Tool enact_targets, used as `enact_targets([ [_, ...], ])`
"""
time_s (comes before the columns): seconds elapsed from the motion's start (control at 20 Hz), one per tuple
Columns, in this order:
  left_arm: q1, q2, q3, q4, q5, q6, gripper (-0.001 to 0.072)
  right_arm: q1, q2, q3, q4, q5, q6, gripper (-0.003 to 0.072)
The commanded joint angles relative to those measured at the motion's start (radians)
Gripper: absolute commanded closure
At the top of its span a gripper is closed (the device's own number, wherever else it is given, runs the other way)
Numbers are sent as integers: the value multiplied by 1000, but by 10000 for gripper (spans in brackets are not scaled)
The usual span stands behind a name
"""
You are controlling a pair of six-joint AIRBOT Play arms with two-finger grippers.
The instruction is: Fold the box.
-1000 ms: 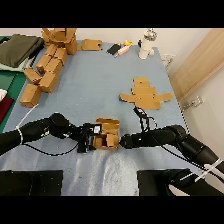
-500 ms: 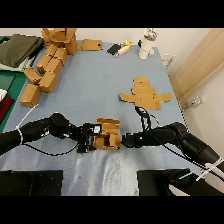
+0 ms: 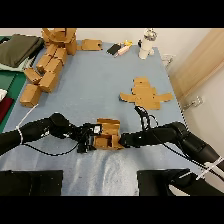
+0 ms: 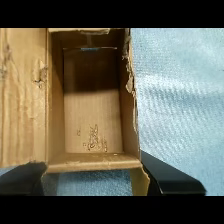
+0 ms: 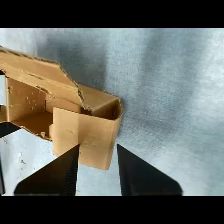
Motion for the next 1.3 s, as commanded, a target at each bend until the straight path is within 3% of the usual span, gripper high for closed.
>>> enact_targets([
  [0.0, 1, 0, 1, 0, 0, 0, 179, 2, -41, 2, 12, 13, -19, 313],
  [0.2, 1, 0, 1, 0, 0, 0, 179, 39, -142, 94, -8, -47, -26, 322],
  [0.6, 1, 0, 1, 0, 1, 0, 179, 233, -404, 362, -333, -280, 346, 353],
  [0.8, 1, 0, 1, 0, 0, 0, 179, 285, -487, 476, -374, -370, 429, 353],
  [1.15, 1, 0, 1, 0, 1, 0, 179, 295, -618, 512, -343, -437, 500, 353],
  [1.25, 1, 0, 1, 0, 1, 0, 179, 295, -636, 512, -352, -443, 501, 426],
])
